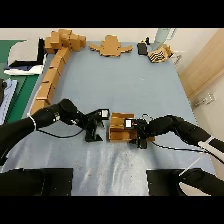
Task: Fold the box.
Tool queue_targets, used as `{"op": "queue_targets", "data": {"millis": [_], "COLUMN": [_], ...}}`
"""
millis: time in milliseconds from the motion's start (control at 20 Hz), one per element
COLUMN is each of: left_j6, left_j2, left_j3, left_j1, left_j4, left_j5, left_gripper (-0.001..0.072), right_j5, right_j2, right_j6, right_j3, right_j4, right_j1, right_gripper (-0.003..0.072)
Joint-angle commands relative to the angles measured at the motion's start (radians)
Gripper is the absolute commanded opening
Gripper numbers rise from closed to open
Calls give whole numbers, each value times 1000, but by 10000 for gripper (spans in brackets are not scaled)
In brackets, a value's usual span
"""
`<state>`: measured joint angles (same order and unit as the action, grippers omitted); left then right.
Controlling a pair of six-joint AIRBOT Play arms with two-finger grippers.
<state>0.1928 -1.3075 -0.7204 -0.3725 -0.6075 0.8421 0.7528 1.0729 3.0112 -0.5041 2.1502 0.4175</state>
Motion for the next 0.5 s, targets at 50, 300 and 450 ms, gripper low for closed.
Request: {"op": "queue_targets", "data": {"millis": [50,300,450], "left_j6": [42,-11,-39], "left_j2": [-17,-55,-56], "left_j3": [23,23,23], "left_j1": [-103,-120,-120], "left_j4": [48,54,50], "left_j5": [-105,-208,-204], "left_gripper": [669,669,669], "right_j5": [0,0,0], "right_j2": [0,0,0], "right_j6": [0,0,0], "right_j3": [0,0,0], "right_j4": [0,0,0], "right_j1": [0,0,0], "right_gripper": [502,502,502]}}
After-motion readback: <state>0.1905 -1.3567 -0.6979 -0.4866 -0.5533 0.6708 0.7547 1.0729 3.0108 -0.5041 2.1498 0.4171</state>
